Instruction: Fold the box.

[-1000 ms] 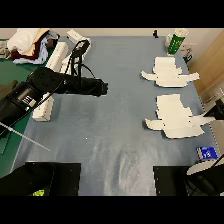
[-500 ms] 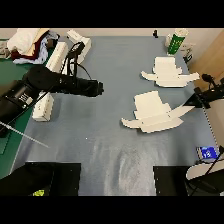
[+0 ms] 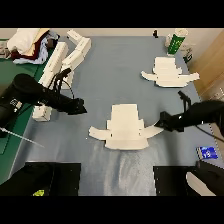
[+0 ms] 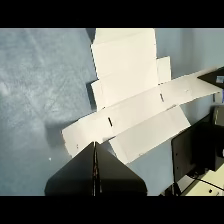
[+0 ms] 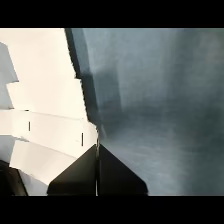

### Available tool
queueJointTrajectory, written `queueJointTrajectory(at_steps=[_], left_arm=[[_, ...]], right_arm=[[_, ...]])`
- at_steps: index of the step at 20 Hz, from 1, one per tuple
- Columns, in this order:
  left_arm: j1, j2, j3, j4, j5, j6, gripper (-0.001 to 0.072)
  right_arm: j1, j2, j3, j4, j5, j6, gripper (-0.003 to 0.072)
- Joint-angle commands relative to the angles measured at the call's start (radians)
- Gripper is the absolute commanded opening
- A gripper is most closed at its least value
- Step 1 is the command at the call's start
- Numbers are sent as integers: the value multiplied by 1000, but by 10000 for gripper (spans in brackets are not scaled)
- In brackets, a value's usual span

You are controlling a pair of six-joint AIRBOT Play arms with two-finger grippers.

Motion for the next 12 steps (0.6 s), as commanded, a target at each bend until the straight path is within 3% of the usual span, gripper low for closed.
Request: queueJointTrajectory(at_steps=[1,2,3,4,5,6,8,12], left_arm=[[36,16,-82,-13,-45,20,15],[34,16,-82,-14,-45,20,16],[34,19,-82,-18,-48,27,17],[34,19,-82,-21,-54,44,159],[34,19,-82,-28,-61,42,499],[34,19,-82,-37,-62,43,568],[35,19,-82,-55,-62,42,568],[35,19,-82,-81,-60,42,568]], right_arm=[[122,183,-186,-44,124,191,213],[121,177,-179,-50,96,188,260],[121,164,-170,-53,73,181,259],[121,136,-157,-52,47,171,259],[121,101,-142,-51,21,147,259],[121,58,-122,-42,2,101,259],[122,-30,-84,3,-25,14,210],[123,-169,-62,37,-40,-71,194]])
